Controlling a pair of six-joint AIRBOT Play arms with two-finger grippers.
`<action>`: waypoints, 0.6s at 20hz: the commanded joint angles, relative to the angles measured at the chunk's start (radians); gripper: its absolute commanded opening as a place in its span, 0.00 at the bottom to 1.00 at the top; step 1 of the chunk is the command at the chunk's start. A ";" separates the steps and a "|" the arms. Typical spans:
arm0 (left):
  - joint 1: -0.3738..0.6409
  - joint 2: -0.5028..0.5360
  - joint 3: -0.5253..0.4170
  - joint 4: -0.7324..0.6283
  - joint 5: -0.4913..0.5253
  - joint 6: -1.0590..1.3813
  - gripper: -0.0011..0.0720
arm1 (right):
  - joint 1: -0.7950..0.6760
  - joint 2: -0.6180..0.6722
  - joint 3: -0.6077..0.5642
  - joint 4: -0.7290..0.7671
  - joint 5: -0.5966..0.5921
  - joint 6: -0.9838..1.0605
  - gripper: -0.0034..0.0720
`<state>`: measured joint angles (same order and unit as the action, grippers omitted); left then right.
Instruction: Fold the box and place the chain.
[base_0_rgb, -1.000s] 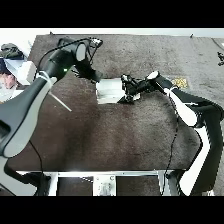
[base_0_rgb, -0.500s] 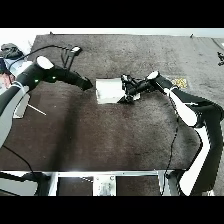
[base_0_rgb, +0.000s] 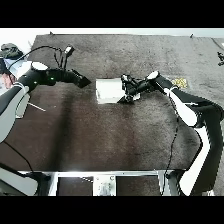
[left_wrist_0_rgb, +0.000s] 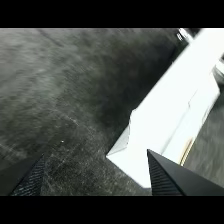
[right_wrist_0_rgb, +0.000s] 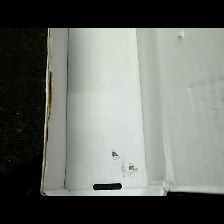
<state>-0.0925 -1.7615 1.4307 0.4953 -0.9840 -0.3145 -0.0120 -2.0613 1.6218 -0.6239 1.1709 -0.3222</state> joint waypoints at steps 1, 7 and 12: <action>0.035 -0.117 0.080 -0.043 -0.177 0.200 0.91 | 0.000 0.000 0.000 0.000 0.000 0.000 0.75; 0.013 -0.189 0.075 -0.007 -0.242 0.530 1.00 | 0.000 0.000 0.000 0.000 0.000 0.000 0.75; -0.014 -0.204 0.071 -0.012 -0.240 0.654 1.00 | 0.000 0.000 0.000 0.000 0.000 0.000 0.75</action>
